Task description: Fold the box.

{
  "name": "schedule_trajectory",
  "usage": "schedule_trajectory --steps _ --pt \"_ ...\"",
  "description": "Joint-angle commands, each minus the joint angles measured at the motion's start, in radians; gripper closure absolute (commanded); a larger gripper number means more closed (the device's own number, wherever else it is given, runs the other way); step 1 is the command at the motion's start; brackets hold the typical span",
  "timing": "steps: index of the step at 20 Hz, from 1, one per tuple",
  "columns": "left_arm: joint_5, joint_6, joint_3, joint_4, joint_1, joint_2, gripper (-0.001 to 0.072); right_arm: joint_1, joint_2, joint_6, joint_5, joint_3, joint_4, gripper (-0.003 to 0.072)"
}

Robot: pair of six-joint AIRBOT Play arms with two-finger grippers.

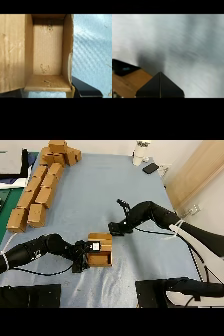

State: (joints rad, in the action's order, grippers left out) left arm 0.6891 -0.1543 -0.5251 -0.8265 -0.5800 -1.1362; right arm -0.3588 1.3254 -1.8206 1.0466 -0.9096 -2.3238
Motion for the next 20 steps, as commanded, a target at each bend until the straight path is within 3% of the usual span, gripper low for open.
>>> schedule_trajectory --steps 1,4,9,14,18,20 --pt "-0.001 0.000 0.000 0.000 0.000 0.000 0.0200 0.018 0.050 -0.469 0.145 -0.018 -0.293 0.0686" --pt "0.000 0.000 0.000 0.000 0.000 0.000 0.0199 -0.063 0.000 -0.504 0.130 0.058 -0.266 0.0687" --pt "0.000 0.000 0.000 0.000 0.000 0.000 0.0199 -0.285 -0.183 -0.480 -0.116 0.214 -0.097 0.0687" --pt "0.000 0.000 0.000 0.000 0.000 0.000 0.0199 -0.461 -0.349 -0.295 -0.301 0.255 0.197 0.0687" --pt "0.000 0.000 0.000 0.000 0.000 0.000 0.0199 -0.613 -0.431 -0.105 -0.364 0.280 0.549 0.0686" --pt "0.000 0.000 0.000 0.000 0.000 0.000 0.0199 -0.666 -0.454 -0.090 -0.384 0.309 0.616 0.0684"
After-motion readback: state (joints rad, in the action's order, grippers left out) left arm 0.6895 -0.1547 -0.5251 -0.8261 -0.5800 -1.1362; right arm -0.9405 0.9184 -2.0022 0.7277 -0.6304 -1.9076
